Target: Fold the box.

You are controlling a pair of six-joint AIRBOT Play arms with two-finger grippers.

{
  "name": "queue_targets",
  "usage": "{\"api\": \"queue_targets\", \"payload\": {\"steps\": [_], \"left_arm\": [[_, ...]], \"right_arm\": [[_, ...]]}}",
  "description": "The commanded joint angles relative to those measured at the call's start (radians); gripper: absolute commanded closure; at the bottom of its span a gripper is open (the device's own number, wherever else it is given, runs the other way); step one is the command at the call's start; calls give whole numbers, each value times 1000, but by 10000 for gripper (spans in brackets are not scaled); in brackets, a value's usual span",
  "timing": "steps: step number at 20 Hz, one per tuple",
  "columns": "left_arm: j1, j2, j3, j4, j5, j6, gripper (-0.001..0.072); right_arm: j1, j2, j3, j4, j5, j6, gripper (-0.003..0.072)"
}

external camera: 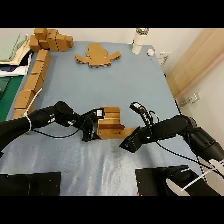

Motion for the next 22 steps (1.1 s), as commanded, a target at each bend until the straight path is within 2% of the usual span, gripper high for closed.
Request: {"api": "queue_targets", "payload": {"steps": [1,18,22], "left_arm": [[1,2,0,2,48,-12,250],[-21,32,-45,18,55,-4,249],[-21,32,-45,18,56,-4,250]], "right_arm": [[0,1,0,0,4,0,-17],[0,1,0,0,71,1,-17],[0,1,0,0,70,105,-17]]}}
